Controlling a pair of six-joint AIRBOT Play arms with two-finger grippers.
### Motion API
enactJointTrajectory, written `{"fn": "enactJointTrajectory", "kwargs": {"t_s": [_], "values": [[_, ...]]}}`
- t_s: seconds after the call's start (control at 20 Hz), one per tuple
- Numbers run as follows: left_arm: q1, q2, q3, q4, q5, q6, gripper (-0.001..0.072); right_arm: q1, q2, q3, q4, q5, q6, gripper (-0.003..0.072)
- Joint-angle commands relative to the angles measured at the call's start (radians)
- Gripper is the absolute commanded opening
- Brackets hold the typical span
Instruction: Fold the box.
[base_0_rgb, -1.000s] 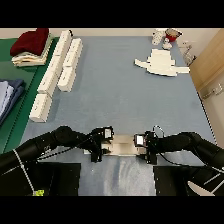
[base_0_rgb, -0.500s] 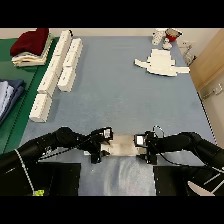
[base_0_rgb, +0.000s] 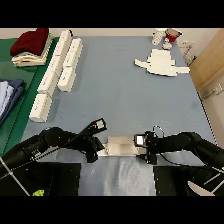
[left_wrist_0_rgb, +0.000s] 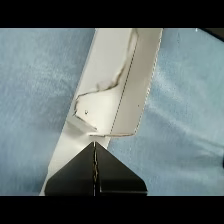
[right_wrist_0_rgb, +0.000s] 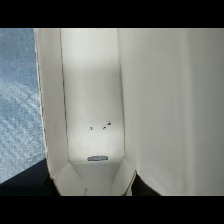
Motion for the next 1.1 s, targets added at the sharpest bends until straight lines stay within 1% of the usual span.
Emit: {"fn": "enactJointTrajectory", "kwargs": {"t_s": [0.0,0.1,0.2,0.25,0.3,0.4,0.5,0.55,0.7,0.85,1.05], "values": [[0.079,0.095,0.012,0.177,-0.159,-0.417,0.0013,0.0,0.001,0.001,0.0,0.0,0.0,0.0545],[0.145,0.146,0.013,0.239,-0.161,-0.628,0.0013,0.0,0.001,0.001,0.0,0.0,0.0,0.0545],[0.231,0.172,0.013,0.361,-0.166,-0.887,0.0013,0.0,0.001,0.001,0.0,0.0,0.0,0.0545],[0.281,0.173,0.013,0.416,-0.184,-0.993,0.0013,0.0,0.001,0.001,0.0,0.0,0.0,0.0545],[0.33,0.172,0.013,0.444,-0.212,-1.057,0.0013,0.0,0.001,0.001,0.0,0.0,0.0,0.0545],[0.426,0.163,0.012,0.441,-0.281,-1.082,0.0013,0.0,0.001,0.001,0.0,0.0,0.0,0.0546],[0.475,0.138,0.003,0.423,-0.316,-1.077,0.0013,0.0,0.001,0.001,0.0,0.0,0.0,0.0545],[0.474,0.121,-0.008,0.389,-0.314,-1.054,0.0013,0.0,0.001,0.001,0.0,0.0,0.0,0.0545],[0.439,0.062,-0.061,0.19,-0.282,-0.921,0.0012,0.0,0.001,0.001,0.0,0.0,0.0,0.0545],[0.315,0.013,-0.118,0.074,-0.17,-0.918,0.0012,0.0,0.001,0.001,0.0,0.0,0.0,0.0545],[0.12,0.008,-0.114,-0.054,-0.009,-0.908,0.0012,0.0,0.001,0.001,0.0,0.0,0.0,0.0545]]}}
